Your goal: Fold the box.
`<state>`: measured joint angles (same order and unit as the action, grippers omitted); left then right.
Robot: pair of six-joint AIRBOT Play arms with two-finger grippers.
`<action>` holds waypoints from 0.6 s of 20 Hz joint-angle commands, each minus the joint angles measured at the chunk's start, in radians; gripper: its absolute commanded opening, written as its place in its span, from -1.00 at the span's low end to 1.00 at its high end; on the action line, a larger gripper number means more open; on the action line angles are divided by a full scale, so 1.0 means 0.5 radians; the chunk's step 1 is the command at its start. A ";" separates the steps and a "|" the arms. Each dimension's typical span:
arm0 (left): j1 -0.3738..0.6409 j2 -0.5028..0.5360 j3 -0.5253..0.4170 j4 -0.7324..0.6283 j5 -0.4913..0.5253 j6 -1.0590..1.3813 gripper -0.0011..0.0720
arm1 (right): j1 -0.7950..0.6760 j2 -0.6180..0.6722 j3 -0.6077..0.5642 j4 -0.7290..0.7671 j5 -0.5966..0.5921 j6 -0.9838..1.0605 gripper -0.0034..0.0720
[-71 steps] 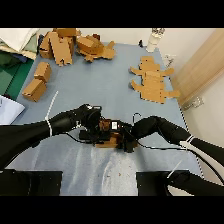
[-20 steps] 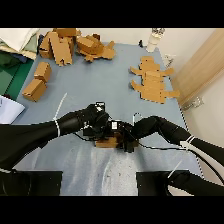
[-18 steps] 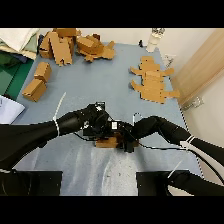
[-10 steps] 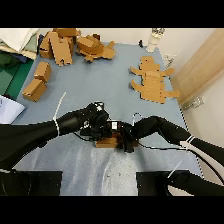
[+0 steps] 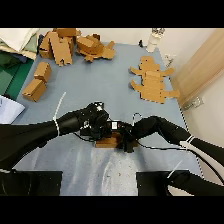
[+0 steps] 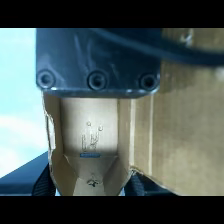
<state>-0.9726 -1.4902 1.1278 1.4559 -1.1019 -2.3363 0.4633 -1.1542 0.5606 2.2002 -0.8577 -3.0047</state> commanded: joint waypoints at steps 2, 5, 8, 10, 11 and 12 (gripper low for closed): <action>0.000 0.001 0.003 -0.001 -0.002 -0.014 0.32 | 0.000 0.000 0.001 -0.001 0.001 0.002 0.32; 0.000 0.001 0.003 -0.001 -0.023 -0.018 0.31 | 0.000 0.000 0.001 0.000 0.001 0.003 0.32; 0.000 0.001 0.003 0.003 -0.063 -0.018 0.31 | 0.000 0.000 0.001 0.000 0.001 0.003 0.32; -0.001 0.001 0.003 0.006 -0.066 -0.018 0.31 | 0.000 0.000 0.000 0.000 0.001 0.003 0.32; -0.001 0.000 0.002 0.005 -0.079 -0.018 0.31 | 0.000 0.000 0.001 0.000 0.001 0.003 0.32; -0.001 0.000 0.002 0.005 -0.104 -0.019 0.31 | 0.000 0.000 0.000 0.000 0.000 0.003 0.32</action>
